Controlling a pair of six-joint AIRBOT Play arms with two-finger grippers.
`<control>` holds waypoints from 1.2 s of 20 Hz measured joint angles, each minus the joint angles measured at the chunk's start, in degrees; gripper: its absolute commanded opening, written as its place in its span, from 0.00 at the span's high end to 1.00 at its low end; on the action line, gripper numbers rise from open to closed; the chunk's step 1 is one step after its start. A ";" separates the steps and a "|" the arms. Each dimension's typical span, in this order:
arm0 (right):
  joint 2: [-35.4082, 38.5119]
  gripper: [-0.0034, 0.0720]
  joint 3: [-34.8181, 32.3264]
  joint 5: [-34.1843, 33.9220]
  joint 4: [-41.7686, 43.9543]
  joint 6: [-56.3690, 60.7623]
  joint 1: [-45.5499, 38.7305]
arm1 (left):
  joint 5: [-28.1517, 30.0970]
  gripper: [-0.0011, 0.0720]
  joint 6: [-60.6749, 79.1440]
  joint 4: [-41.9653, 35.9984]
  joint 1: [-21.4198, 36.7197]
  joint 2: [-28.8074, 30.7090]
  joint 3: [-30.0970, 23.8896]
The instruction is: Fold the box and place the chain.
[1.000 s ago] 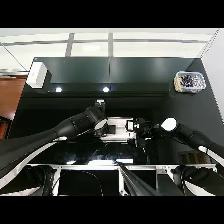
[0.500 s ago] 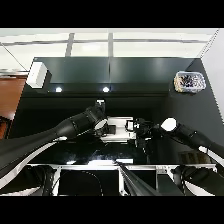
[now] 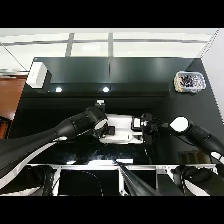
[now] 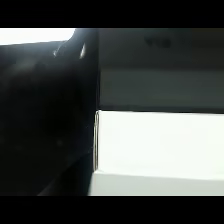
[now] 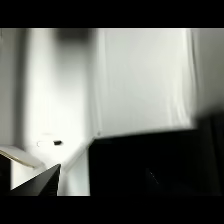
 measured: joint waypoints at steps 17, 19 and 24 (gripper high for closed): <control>-1.40 0.73 -0.02 4.42 1.38 1.44 3.58 | 0.96 0.95 -0.04 0.68 0.00 -0.02 0.00; -1.77 0.73 -0.02 4.20 3.76 2.32 3.72 | 0.96 0.95 -0.04 0.68 0.00 -0.02 0.00; -3.96 0.73 0.00 3.08 12.02 3.04 4.15 | 0.94 0.95 -0.07 0.68 0.00 -0.02 0.00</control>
